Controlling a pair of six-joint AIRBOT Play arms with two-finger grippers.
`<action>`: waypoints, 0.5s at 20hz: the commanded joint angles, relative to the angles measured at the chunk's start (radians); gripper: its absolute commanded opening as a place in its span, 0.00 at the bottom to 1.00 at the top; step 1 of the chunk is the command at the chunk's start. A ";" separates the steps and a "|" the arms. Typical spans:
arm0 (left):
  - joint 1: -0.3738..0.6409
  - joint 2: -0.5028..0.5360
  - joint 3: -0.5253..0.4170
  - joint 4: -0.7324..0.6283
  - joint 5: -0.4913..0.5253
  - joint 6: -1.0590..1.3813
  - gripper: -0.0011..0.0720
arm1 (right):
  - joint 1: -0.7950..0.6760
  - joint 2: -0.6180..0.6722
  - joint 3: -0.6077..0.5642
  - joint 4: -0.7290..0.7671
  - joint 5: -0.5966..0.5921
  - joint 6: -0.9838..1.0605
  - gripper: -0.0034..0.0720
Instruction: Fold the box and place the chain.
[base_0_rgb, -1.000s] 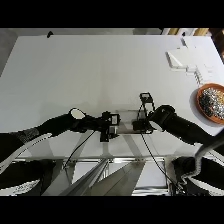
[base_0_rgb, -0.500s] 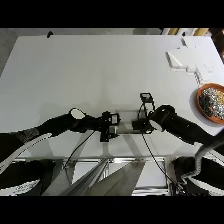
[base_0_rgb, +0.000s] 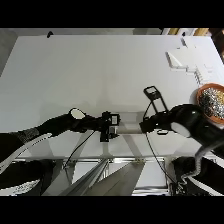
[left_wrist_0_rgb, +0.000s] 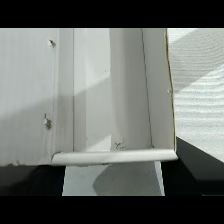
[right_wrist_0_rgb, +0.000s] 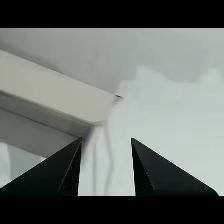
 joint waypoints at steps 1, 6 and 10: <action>0.000 0.001 0.000 0.000 0.000 0.000 0.39 | -0.152 0.151 0.113 -0.032 0.119 -0.196 0.49; 0.000 0.001 0.000 0.000 0.000 0.000 0.39 | -0.612 0.174 0.270 -0.044 0.052 -0.402 0.49; 0.000 0.001 0.000 0.000 0.000 0.000 0.39 | -0.850 0.074 0.270 -0.045 0.005 -0.406 0.42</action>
